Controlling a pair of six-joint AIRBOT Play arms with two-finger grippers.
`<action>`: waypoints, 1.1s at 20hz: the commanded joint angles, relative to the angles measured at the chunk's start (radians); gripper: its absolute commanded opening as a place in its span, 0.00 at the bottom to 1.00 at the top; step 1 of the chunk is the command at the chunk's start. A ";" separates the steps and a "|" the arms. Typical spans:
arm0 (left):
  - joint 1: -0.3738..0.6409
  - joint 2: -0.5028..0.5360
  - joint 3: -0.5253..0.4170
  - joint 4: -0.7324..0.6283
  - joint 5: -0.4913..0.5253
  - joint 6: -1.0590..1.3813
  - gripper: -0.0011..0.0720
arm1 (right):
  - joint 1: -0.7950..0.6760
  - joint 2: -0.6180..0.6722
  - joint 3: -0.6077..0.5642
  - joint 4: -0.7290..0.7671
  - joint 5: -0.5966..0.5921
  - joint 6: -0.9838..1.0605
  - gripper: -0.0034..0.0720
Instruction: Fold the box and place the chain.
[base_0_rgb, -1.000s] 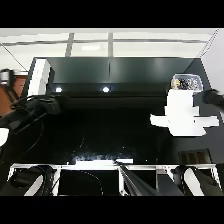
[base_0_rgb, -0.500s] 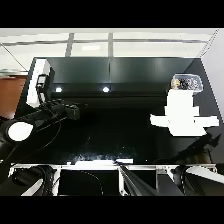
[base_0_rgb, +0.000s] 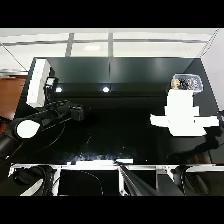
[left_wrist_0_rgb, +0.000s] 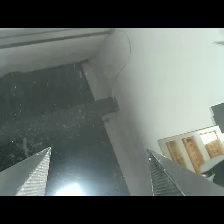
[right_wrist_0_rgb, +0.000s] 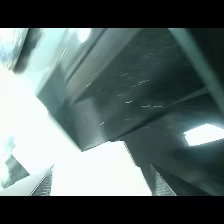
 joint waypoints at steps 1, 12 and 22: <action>-0.001 -0.004 0.000 0.001 0.001 0.000 0.97 | 0.070 -0.045 0.019 -0.044 0.068 -0.013 0.96; -0.001 -0.004 0.000 0.001 -0.009 0.000 0.97 | 0.148 -0.001 0.018 -0.043 0.108 -0.014 0.13; -0.001 -0.004 0.000 -0.003 -0.006 0.000 0.97 | 0.255 0.241 -0.195 -0.010 -0.027 -0.063 0.11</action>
